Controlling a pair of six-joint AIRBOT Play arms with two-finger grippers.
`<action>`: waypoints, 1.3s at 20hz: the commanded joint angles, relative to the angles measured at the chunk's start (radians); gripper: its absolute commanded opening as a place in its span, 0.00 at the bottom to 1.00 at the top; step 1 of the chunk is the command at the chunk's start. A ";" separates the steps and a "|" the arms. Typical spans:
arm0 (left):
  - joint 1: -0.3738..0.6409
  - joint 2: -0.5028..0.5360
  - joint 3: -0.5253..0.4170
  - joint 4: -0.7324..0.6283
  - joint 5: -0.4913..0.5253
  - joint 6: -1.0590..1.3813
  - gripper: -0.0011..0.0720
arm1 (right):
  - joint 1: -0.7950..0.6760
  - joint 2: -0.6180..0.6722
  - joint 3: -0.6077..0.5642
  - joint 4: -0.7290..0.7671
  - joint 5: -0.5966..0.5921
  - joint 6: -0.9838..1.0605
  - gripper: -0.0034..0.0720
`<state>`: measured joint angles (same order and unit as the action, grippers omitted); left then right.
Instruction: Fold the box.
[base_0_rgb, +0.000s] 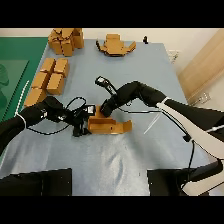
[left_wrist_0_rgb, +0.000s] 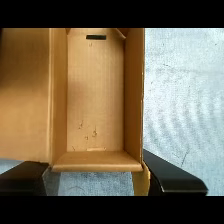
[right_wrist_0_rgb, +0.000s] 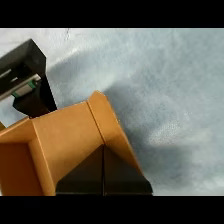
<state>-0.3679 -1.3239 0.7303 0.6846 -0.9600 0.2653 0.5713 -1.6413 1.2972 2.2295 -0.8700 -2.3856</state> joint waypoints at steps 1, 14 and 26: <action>-0.002 0.007 0.001 0.003 0.010 -0.005 0.42 | -0.003 -0.051 0.014 0.035 -0.120 0.014 0.05; -0.006 0.007 0.001 0.004 0.007 -0.005 0.42 | -0.018 0.133 0.016 -0.035 -0.160 0.019 0.04; -0.006 0.007 0.001 0.004 0.011 -0.021 0.42 | -0.021 0.436 -0.457 -0.233 -0.003 -0.335 0.75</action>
<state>-0.3744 -1.3174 0.7303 0.6884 -0.9497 0.2455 0.5495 -1.1938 0.9070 1.9572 -0.9802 -2.5668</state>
